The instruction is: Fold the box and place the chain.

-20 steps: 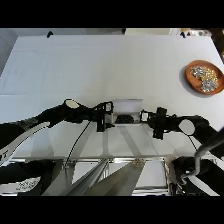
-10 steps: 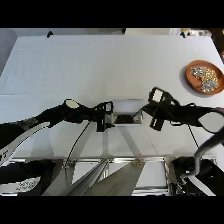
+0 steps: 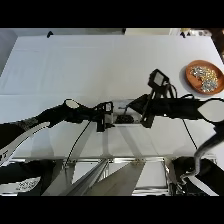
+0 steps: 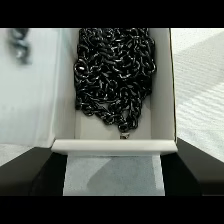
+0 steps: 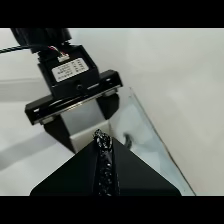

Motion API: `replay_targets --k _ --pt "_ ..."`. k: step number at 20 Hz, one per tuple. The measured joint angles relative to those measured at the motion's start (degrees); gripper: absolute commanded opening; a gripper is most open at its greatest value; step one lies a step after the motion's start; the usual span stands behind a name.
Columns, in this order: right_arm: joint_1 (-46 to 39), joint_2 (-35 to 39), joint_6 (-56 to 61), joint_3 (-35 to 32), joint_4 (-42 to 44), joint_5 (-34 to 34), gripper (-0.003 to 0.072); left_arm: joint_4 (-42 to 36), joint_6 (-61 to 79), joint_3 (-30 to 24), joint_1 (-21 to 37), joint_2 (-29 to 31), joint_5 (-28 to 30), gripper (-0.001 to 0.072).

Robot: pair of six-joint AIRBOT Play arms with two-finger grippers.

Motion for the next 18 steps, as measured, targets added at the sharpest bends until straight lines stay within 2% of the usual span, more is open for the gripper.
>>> replay_targets --k 4,7,8,10,13,15,16,18 --pt "1.1 -4.4 4.1 0.2 -3.8 0.2 0.0026 0.0 0.0 0.0 0.0 0.0 0.0 0.0209" --pt "1.4 -6.4 6.4 0.2 -6.3 1.1 0.0248 0.0 0.0 0.0 0.0 0.0 0.0 0.0209" --pt "1.4 -6.9 6.9 0.2 -6.8 1.3 0.0248 0.0 0.0 0.0 0.0 0.0 0.0 0.0209" --pt "1.5 -7.4 7.5 1.1 -7.7 1.8 0.0236 0.0 0.0 0.0 0.0 0.0 0.0 0.0209" --pt "1.5 -7.8 8.1 5.9 -10.8 3.3 0.0096 0.0 0.0 0.0 0.0 0.0 0.0 0.0209" --pt "1.2 -8.2 8.3 10.1 -14.3 3.3 0.0062 0.0 0.0 0.0 0.0 0.0 0.0 0.0209" --pt "0.7 -8.7 8.3 11.8 -15.7 2.6 0.0021 0.0 0.0 0.0 0.0 0.0 0.0 0.0209" --pt "-0.8 -10.5 8.9 14.0 -17.3 0.5 0.002 0.0 0.0 0.0 0.0 0.0 0.0 0.0209"
